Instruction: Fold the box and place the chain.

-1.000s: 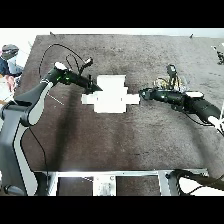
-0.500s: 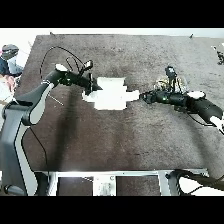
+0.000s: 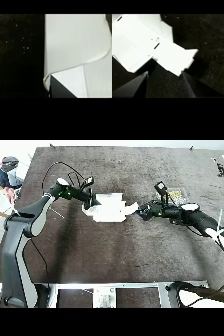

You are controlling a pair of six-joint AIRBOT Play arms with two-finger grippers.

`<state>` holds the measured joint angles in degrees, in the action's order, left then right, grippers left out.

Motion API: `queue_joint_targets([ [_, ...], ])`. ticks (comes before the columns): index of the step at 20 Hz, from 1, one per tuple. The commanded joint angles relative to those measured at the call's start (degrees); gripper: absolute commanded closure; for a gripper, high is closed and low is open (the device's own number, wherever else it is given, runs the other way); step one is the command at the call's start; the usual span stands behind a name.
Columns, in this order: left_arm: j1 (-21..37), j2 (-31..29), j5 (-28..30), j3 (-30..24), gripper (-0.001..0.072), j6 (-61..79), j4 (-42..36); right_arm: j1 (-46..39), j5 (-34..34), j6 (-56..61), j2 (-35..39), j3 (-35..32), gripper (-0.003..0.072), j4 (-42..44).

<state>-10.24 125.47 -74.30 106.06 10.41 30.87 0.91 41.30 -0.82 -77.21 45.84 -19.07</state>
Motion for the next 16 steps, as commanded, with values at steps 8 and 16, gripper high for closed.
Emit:
queue_joint_targets([
  [8,0.0,0.13,-0.74,0.0,0.07,-0.04,1.25,7.39,-6.71,-14.91,-0.31,0.0,-0.0034,-0.04],
  [16,0.0,0.13,-0.39,0.0,0.07,-0.02,1.22,15.15,-5.29,-26.18,-6.69,1.86,0.0043,-3.93],
])
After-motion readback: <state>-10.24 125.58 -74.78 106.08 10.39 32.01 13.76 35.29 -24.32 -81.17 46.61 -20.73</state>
